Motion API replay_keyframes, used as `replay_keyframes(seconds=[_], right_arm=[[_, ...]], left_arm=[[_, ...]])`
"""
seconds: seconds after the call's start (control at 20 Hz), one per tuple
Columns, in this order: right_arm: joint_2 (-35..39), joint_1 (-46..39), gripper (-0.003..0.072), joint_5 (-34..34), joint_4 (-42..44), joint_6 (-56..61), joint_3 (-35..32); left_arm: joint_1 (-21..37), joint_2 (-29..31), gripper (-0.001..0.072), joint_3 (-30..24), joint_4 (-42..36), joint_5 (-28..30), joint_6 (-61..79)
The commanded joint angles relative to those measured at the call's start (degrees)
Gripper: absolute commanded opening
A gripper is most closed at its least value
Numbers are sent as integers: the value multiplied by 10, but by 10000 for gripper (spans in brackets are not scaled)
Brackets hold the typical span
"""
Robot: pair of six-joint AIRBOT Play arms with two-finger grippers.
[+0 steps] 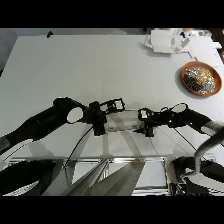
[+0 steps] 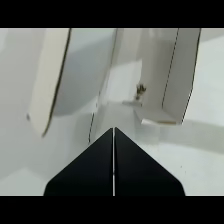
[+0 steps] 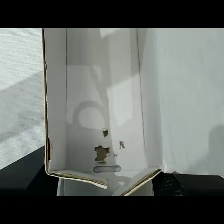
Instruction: Fold the box and place the chain.
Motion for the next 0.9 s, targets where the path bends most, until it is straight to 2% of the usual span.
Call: replay_keyframes(seconds=[0.0, 0.2, 0.4, 0.45, 0.55, 0.7, 0.85], right_arm=[[0, 0, 338, 0, 0, 0, 0], [1, 0, 338, 1, 0, 0, 0], [0, 0, 338, 1, 0, 0, 0], [1, 0, 338, 1, 0, 0, 0], [0, 0, 338, 2, 0, 0, 0], [0, 0, 338, 4, 0, 0, 0], [0, 0, 338, 4, 0, 0, 0]], left_arm=[[35, -2, 6, -29, 1, -42, 17], [79, 18, 6, -94, -49, -16, 136], [105, 19, 16, -105, -130, -6, 289], [108, 18, 67, -105, -153, -1, 327], [108, 18, 224, -105, -176, 18, 374], [117, 16, 278, -105, -210, 45, 428], [126, 2, 276, -105, -225, 43, 468]])
